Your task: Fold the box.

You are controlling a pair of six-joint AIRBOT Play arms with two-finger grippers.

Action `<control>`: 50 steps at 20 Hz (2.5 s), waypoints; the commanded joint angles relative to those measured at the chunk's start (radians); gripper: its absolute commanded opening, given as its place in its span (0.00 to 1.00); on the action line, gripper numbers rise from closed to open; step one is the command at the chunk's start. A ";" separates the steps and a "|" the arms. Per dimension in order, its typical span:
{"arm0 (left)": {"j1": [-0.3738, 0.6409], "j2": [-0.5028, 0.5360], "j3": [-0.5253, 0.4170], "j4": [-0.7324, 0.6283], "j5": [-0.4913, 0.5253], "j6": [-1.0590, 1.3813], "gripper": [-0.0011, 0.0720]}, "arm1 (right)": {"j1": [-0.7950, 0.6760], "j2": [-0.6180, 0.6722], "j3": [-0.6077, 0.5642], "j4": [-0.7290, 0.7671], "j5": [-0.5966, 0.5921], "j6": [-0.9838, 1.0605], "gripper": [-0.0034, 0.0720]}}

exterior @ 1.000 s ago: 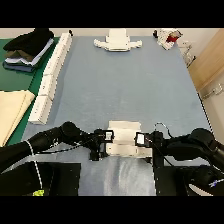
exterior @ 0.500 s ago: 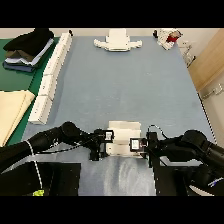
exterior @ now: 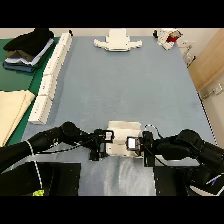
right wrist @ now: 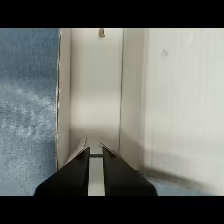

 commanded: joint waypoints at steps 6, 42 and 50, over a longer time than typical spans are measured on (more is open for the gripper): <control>0.000 0.000 0.000 0.000 0.000 0.000 0.50 | 0.001 -0.017 0.001 0.027 0.016 -0.014 0.70; 0.000 0.000 0.000 0.000 0.000 0.000 0.50 | -0.845 -0.102 0.056 0.002 -0.455 0.926 0.05; 0.000 0.000 0.000 0.000 0.000 0.000 0.50 | -0.842 -0.101 -0.068 0.147 -0.467 0.948 0.05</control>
